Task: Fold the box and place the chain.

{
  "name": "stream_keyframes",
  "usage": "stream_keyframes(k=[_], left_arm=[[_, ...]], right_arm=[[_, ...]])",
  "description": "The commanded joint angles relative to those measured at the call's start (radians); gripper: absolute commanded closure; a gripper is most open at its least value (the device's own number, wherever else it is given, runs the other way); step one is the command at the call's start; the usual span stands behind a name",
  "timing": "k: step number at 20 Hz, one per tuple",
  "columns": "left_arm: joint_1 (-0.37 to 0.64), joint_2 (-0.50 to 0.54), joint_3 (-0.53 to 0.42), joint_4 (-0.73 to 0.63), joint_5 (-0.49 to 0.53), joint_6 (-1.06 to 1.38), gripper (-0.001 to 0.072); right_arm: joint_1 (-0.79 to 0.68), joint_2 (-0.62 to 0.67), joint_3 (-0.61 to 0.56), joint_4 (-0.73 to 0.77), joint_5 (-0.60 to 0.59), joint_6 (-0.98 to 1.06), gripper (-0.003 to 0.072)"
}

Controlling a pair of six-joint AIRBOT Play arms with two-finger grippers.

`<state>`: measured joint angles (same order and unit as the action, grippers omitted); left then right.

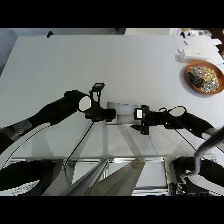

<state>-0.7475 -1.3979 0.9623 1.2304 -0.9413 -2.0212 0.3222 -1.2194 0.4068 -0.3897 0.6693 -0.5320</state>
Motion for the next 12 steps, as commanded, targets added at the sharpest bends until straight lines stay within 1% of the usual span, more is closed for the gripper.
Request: stream_keyframes(k=[1, 3, 5, 6, 7, 9, 12], left_arm=[[-0.002, -0.052, 0.111, 0.084, -0.134, -0.052, 0.0274], [-0.011, -0.115, 0.197, 0.094, -0.210, -0.056, 0.0275], [-0.031, -0.176, 0.273, 0.095, -0.254, -0.055, 0.0279], [-0.041, -0.204, 0.304, 0.095, -0.275, -0.055, 0.0319], [-0.048, -0.230, 0.327, 0.094, -0.303, -0.056, 0.0320], [-0.059, -0.254, 0.330, 0.105, -0.336, -0.098, 0.0320], [-0.064, -0.257, 0.330, 0.159, -0.388, -0.170, 0.0319]], right_arm=[[0.000, 0.001, 0.000, 0.002, -0.003, 0.000, 0.0282], [0.000, 0.001, 0.000, 0.002, -0.003, 0.000, 0.0282], [0.000, 0.001, 0.000, 0.002, -0.003, 0.000, 0.0282], [0.000, 0.001, 0.000, 0.002, -0.003, 0.000, 0.0282], [0.000, 0.001, 0.000, 0.002, -0.003, 0.000, 0.0282], [0.000, 0.001, 0.000, 0.002, -0.003, 0.000, 0.0282], [0.000, 0.001, 0.000, 0.002, -0.003, 0.000, 0.0282]])
